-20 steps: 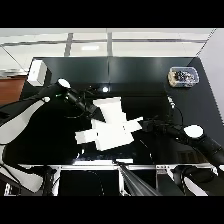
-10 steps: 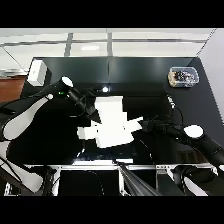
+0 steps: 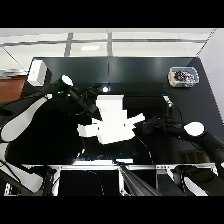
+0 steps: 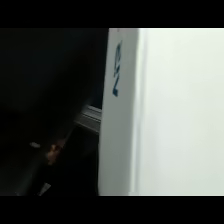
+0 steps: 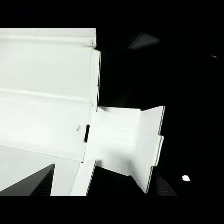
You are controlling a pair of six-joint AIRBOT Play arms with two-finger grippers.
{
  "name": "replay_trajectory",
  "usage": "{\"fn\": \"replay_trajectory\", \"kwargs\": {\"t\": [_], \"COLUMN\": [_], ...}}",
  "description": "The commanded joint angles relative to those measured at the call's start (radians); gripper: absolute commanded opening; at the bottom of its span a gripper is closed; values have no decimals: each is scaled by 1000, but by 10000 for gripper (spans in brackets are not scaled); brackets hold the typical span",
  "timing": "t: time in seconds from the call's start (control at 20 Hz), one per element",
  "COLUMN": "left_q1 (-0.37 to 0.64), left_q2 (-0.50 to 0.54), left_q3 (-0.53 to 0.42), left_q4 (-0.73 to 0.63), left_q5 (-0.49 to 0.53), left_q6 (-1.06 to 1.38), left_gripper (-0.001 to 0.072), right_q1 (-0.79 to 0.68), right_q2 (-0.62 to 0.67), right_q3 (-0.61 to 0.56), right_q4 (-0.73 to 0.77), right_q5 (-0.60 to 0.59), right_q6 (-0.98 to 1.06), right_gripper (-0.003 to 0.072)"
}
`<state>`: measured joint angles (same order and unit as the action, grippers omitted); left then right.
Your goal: Fold the box and place the chain.
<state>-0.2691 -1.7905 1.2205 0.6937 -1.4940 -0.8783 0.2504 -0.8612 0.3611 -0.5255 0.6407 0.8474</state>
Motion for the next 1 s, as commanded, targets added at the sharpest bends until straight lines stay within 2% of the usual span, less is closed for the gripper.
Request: {"fn": "replay_trajectory", "kwargs": {"t": [0.0,0.1,0.15,0.25,0.3,0.5,0.7,0.85,0.95], "left_q1": [-8,-16,-16,-16,-16,-50,-151,-208,-215], "left_q2": [98,240,314,414,432,411,383,378,356], "left_q3": [-66,-209,-282,-370,-384,-383,-383,-383,-383], "left_q4": [-24,-123,-167,-182,-182,-144,-143,-117,-107], "left_q5": [60,191,244,354,381,426,596,689,713], "left_q6": [71,242,347,493,579,893,1071,1132,1138], "left_gripper": [25,26,27,27,27,26,25,26,26], "right_q1": [-33,-32,-32,-32,-32,-32,-32,-6,32], "right_q2": [1,1,1,0,0,0,0,0,-5], "right_q3": [166,263,288,298,298,298,298,281,241], "right_q4": [-457,-645,-700,-735,-735,-731,-658,-646,-618], "right_q5": [203,291,299,265,241,184,187,192,181], "right_q6": [103,93,80,24,5,5,-8,-191,-316], "right_gripper": [710,709,710,709,710,710,710,710,710]}}
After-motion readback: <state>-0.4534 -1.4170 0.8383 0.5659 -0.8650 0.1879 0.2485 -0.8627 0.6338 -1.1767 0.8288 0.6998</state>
